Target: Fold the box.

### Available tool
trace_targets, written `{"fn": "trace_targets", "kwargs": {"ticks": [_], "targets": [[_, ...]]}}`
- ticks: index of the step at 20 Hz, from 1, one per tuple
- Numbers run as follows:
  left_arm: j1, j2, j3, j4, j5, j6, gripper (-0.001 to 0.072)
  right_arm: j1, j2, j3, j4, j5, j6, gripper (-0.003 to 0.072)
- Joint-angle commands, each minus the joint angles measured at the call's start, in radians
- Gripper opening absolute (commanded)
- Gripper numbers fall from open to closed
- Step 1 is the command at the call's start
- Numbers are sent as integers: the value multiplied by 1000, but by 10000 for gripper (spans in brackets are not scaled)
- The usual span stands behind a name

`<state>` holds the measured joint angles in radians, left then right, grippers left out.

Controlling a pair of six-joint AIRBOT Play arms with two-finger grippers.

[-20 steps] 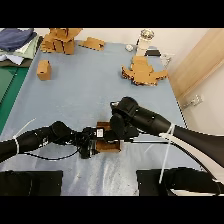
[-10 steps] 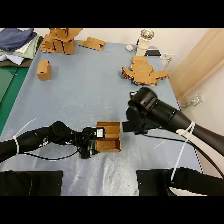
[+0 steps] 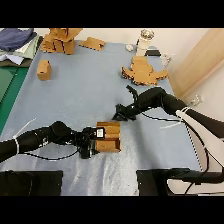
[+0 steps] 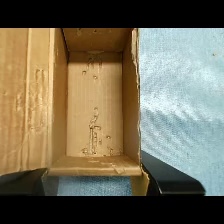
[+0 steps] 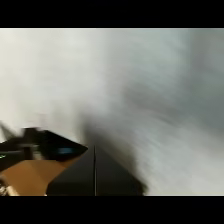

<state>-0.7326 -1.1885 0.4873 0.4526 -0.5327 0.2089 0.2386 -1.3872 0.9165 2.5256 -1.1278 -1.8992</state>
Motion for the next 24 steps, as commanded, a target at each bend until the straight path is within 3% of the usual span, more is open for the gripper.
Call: {"fn": "trace_targets", "kwargs": {"ticks": [1, 5, 9, 12, 16, 21, 24], "targets": [[0, 0, 0, 0, 1, 0, 499, 4, -58, -12, 306, -106, -397, 1], [0, 0, 0, 0, 0, 0, 499, 65, -2, -57, 232, -140, -494, 0], [0, 0, 0, 0, 0, 0, 499, 95, 120, -146, 32, -148, -491, 1], [0, 0, 0, 0, 0, 0, 499, 182, 246, -232, -60, 7, -503, 1], [-2, 0, 0, 0, 0, 0, 499, 338, 418, -296, -317, 228, -444, 2], [-2, 0, 0, 0, 1, 0, 499, 512, 588, -370, -569, 407, -435, 2], [-2, 0, 0, 0, 1, 0, 499, 595, 674, -407, -647, 459, -428, 2]]}}
